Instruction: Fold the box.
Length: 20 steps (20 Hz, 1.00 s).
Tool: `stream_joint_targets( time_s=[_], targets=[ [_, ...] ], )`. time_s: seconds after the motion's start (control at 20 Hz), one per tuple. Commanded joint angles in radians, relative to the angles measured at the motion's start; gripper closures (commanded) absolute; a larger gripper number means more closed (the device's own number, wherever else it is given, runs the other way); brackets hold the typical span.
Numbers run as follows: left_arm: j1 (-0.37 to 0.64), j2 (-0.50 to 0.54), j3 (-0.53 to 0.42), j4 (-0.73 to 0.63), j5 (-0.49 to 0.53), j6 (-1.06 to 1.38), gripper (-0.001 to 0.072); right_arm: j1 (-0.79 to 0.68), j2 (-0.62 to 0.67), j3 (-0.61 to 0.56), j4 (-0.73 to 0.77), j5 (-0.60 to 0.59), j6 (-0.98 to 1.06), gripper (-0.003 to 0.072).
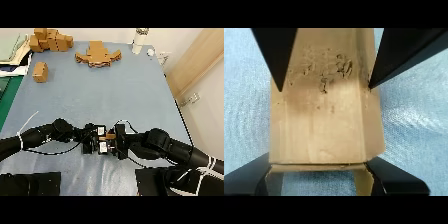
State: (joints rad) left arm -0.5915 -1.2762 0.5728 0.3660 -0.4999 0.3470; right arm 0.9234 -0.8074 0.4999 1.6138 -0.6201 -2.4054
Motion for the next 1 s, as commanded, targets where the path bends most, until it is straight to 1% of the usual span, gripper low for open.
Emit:
stream_joint_targets(
  time_s=[0.0,0.1,0.15,0.2,0.3,0.35,0.4,0.5,0.55,0.6,0.65,0.7,0.8,0.85,0.95],
  targets=[
    [-0.001,0.0,0.0,0.0,0.0,0.0,0.0182,0.002,0.035,0.0,-0.025,-0.005,0.026,0.011],
    [-0.001,0.0,0.0,0.0,0.001,0.0,0.0182,0.001,0.038,0.0,-0.06,-0.008,0.06,0.0113],
    [-0.001,0.0,0.0,0.0,0.0,0.0,0.0182,0.002,0.04,0.0,-0.08,-0.006,0.07,0.0134],
    [-0.001,0.0,0.0,0.0,0.0,0.0,0.0182,0.002,0.042,0.0,-0.093,-0.002,0.076,0.014],
    [-0.001,0.0,0.0,0.0,0.0,0.0,0.0182,0.002,0.048,0.0,-0.091,0.0,0.077,0.0143],
    [-0.001,0.0,0.0,0.0,0.0,0.0,0.0182,0.002,0.053,0.0,-0.091,0.0,0.078,0.0165],
    [-0.001,0.0,0.0,0.0,0.0,0.0,0.0182,0.002,0.058,0.0,-0.091,0.0,0.078,0.021],
    [-0.001,0.0,0.0,0.0,0.0,0.0,0.0182,0.002,0.066,0.0,-0.091,-0.001,0.078,0.0215],
    [-0.001,0.0,0.0,0.0,0.001,0.0,0.0182,0.002,0.069,0.0,-0.091,-0.001,0.079,0.0257],
    [-0.001,0.0,0.0,0.0,0.0,0.0,0.0182,0.002,0.071,0.0,-0.09,-0.001,0.079,0.0317],
    [-0.001,0.0,0.0,0.0,0.0,0.0,0.0182,0.002,0.071,0.0,-0.089,-0.001,0.079,0.0333],
    [-0.001,0.0,0.0,0.0,0.0,0.0,0.0182,0.002,0.071,0.0,-0.089,-0.001,0.079,0.0399],
    [-0.001,0.0,0.0,0.0,0.0,0.0,0.0182,0.001,0.064,0.0,-0.089,-0.001,0.079,0.0416],
    [-0.001,0.0,0.0,0.0,0.0,0.0,0.0182,0.002,0.059,-0.001,-0.084,-0.004,0.079,0.0484],
    [-0.001,0.0,0.0,0.0,0.0,0.0,0.0182,0.002,0.048,-0.001,-0.06,-0.009,0.079,0.0485]
  ],
)
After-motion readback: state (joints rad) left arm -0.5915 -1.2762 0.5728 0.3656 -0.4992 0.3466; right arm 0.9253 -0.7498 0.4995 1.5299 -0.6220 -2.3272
